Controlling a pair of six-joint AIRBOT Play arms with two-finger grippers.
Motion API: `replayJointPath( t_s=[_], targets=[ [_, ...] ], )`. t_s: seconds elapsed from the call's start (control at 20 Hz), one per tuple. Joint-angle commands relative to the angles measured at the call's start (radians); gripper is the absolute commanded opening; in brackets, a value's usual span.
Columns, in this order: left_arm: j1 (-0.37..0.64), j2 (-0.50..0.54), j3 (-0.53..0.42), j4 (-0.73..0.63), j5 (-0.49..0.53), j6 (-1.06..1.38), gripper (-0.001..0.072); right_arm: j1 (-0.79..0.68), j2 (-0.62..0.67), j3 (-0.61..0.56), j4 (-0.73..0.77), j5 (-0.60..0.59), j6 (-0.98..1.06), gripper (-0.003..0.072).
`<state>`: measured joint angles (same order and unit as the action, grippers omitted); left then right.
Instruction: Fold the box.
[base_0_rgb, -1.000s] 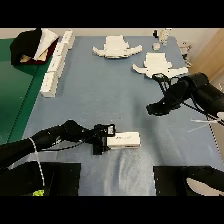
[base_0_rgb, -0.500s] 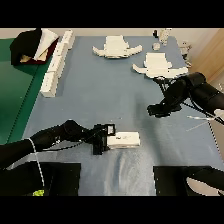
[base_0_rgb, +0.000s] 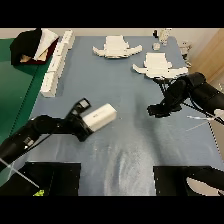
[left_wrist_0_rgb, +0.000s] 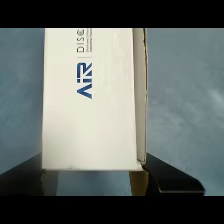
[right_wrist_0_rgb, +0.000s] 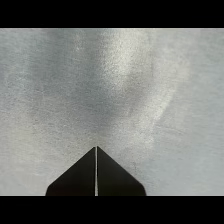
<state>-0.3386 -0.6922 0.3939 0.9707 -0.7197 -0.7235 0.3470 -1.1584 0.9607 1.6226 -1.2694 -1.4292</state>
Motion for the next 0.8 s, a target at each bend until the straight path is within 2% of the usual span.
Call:
replayJointPath(
  t_s=[0.0, 0.15, 0.25, 0.5, 0.75],
  targets=[
    [0.303, 0.146, 0.001, 0.205, -0.134, -0.292, 0.0460, 0.000, 0.000, 0.001, 0.000, 0.001, 0.000, 0.0019],
    [0.577, 0.173, 0.001, 0.234, -0.129, -0.267, 0.0460, 0.000, 0.000, 0.001, 0.001, 0.001, 0.000, 0.0019],
    [0.689, 0.151, 0.001, 0.241, -0.089, -0.226, 0.0460, 0.000, 0.000, 0.001, 0.001, 0.001, 0.000, 0.0019],
    [0.782, 0.025, 0.005, 0.243, 0.061, -0.204, 0.0460, 0.000, 0.000, 0.001, 0.001, 0.001, 0.000, 0.0019],
    [0.813, -0.162, 0.076, 0.240, 0.092, -0.136, 0.0460, 0.000, 0.000, 0.001, 0.001, 0.001, 0.000, 0.0019]
  ],
)
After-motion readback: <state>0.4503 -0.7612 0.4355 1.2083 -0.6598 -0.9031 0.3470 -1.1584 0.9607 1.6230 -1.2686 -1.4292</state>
